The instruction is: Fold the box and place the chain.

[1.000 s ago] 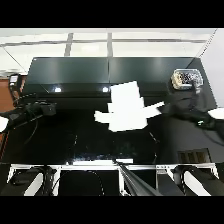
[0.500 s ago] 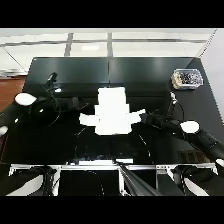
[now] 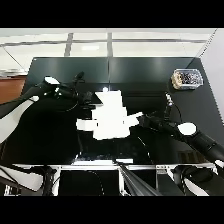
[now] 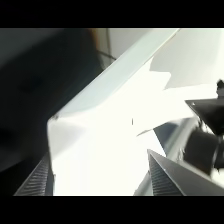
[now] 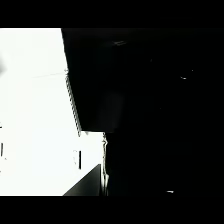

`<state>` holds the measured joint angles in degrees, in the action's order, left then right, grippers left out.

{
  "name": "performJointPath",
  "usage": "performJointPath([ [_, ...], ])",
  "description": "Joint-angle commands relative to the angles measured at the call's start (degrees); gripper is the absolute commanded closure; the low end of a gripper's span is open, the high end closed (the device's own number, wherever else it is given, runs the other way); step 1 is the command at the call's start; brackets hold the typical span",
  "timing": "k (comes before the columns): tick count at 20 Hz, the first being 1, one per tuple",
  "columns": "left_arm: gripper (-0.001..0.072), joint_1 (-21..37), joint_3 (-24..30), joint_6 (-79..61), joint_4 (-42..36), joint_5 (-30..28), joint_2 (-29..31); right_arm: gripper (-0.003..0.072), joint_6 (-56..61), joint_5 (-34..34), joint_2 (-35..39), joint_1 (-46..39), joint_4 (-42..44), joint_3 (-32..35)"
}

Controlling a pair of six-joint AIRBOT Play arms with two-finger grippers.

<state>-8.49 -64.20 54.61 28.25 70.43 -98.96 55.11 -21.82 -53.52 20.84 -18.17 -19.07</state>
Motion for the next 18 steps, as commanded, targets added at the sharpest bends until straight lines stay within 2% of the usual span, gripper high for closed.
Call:
performJointPath([
  [1,0.0012,-1.4,-4.4,0.0,2.0,7.1,-5.2,0.0672,0.0,-0.1,0.0,0.1,-0.1,0.0],
  [5,0.0016,-2.2,-6.6,-3.0,5.8,9.6,-6.1,0.0672,0.0,-0.3,0.0,0.1,-0.1,0.0],
  [7,0.0048,-2.2,-7.3,-6.8,6.0,11.5,-6.1,0.0672,0.0,-0.3,0.0,0.1,0.0,0.0],
  [8,0.0120,-2.2,-7.6,-9.0,6.5,12.7,-6.1,0.0672,0.0,-0.3,0.0,0.1,0.0,0.0],
  [9,0.0160,-2.4,-8.0,-10.3,7.7,13.3,-6.1,0.0672,0.0,-0.3,0.0,0.1,0.0,0.0],
  [10,0.0166,-2.4,-8.3,-11.0,9.0,13.5,-6.1,0.0672,0.0,-0.5,0.0,0.1,-0.1,0.0],
  [11,0.0227,-2.7,-8.6,-11.1,9.9,13.6,-6.1,0.0672,0.0,-0.5,0.0,0.1,-0.1,0.0],
  [13,0.0262,-3.9,-8.9,-15.0,10.2,14.7,-6.2,0.0672,0.0,-0.7,0.0,0.1,0.0,0.0],
  [15,0.0353,-5.4,-9.3,-17.5,11.3,14.6,-6.2,0.0672,0.0,-0.9,0.0,0.1,-0.1,0.0],
  [18,0.0390,-6.9,-10.0,-18.5,13.9,14.1,-6.3,0.0672,0.0,-1.1,0.0,0.1,-0.1,0.0],
])
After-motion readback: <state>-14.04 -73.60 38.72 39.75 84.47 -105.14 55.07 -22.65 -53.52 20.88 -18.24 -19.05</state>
